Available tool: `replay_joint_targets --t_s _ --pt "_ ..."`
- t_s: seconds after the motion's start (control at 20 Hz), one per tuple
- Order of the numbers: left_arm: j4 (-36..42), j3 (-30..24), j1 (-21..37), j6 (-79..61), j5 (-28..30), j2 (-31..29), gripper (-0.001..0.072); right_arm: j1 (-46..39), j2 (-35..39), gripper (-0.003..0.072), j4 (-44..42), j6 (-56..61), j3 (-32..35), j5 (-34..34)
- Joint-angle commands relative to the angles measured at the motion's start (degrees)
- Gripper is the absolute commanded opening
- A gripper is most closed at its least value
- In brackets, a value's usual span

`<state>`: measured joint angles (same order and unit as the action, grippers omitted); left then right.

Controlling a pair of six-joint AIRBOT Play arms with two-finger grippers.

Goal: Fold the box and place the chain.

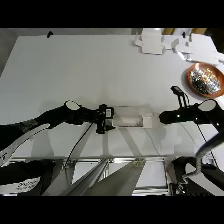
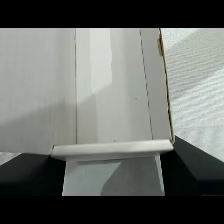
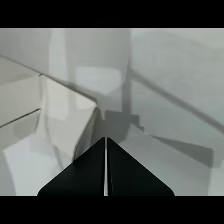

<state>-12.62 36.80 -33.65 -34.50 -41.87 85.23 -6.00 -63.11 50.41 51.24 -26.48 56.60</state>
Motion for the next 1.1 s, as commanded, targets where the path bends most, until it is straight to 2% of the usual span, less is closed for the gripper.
replay_joint_targets --t_s 0.0,0.25,0.4,0.45,0.5,0.55,0.75,0.9,0.95,1.05 --pt "0.0 0.0 0.0 0.0 0.02 -0.04 0.0133 4.35 -3.54 0.0021 -5.6 0.72 0.04 0.24" --pt "0.0 0.0 0.0 0.0 0.02 -0.04 0.0133 5.33 -2.16 0.0027 -8.79 0.57 0.04 2.12" --pt "-0.02 0.0 0.0 0.0 0.02 -0.04 0.0133 5.33 2.36 0.0113 -8.92 0.9 0.04 2.84" --pt "0.0 0.0 0.0 0.0 0.0 -0.04 0.0133 5.33 4.0 0.021 -8.9 1.86 0.04 2.97" --pt "-0.02 0.0 0.0 0.0 0.02 -0.04 0.0133 5.33 5.2 0.0273 -8.9 3.26 0.04 3.02" --pt "0.0 0.0 0.0 0.0 0.0 -0.04 0.0133 5.33 5.88 0.0293 -8.94 3.91 0.04 3.21" --pt "-0.02 0.0 0.0 0.0 0.02 -0.04 0.0133 6.67 5.97 0.0293 -9.88 4.31 0.04 3.98" --pt "0.0 0.0 0.0 0.0 0.0 -0.04 0.0133 10.56 5.95 0.0304 -10.38 5.81 0.04 1.2" --pt "-0.02 0.0 0.0 0.0 0.0 -0.04 0.0133 11.72 5.97 0.0357 -9.94 6.71 0.04 -0.31" --pt "0.0 0.0 0.0 0.0 0.0 -0.04 0.0133 13.99 5.97 0.0393 -9.68 9.2 -0.04 -2.78"
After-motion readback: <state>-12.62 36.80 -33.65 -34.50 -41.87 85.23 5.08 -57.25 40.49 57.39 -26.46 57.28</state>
